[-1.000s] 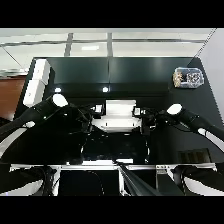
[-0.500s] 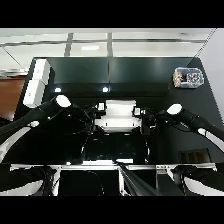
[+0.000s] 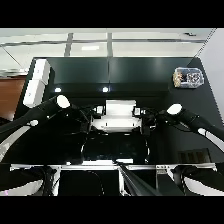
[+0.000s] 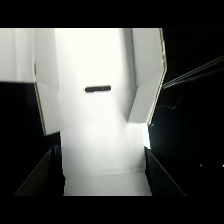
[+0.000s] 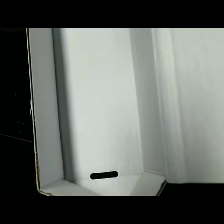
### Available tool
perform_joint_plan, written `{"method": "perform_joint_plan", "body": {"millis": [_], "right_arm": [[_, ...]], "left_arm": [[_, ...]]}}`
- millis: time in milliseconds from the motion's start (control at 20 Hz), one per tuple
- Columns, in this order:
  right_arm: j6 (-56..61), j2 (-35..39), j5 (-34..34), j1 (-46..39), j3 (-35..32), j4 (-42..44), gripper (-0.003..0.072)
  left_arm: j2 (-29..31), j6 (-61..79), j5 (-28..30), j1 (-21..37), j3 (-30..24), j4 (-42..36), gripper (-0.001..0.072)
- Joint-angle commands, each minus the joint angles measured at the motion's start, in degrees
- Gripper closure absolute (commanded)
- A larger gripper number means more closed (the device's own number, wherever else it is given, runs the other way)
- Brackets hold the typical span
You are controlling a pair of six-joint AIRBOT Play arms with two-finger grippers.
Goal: Fold the box and place the chain.
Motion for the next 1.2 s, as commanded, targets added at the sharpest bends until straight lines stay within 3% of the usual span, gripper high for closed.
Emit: {"method": "perform_joint_plan", "body": {"millis": [0,550,800,1150], "right_arm": [[0.00,-0.04,0.02,0.02,0.04,0.00,0.0454],[0.00,-0.04,0.02,0.02,0.04,0.00,0.0455],[0.00,-0.04,0.02,0.02,0.04,0.00,0.0454],[0.00,-0.04,0.02,0.02,0.04,0.00,0.0454]], "left_arm": [[-0.04,-0.11,0.02,1.36,-0.02,1.88,0.0030],[0.63,-3.72,-1.70,1.64,0.46,1.57,0.0029],[1.70,-3.65,-2.54,1.40,0.42,-6.73,-0.0005],[0.24,-2.60,-1.86,-0.46,0.37,-8.68,-0.0005]]}}
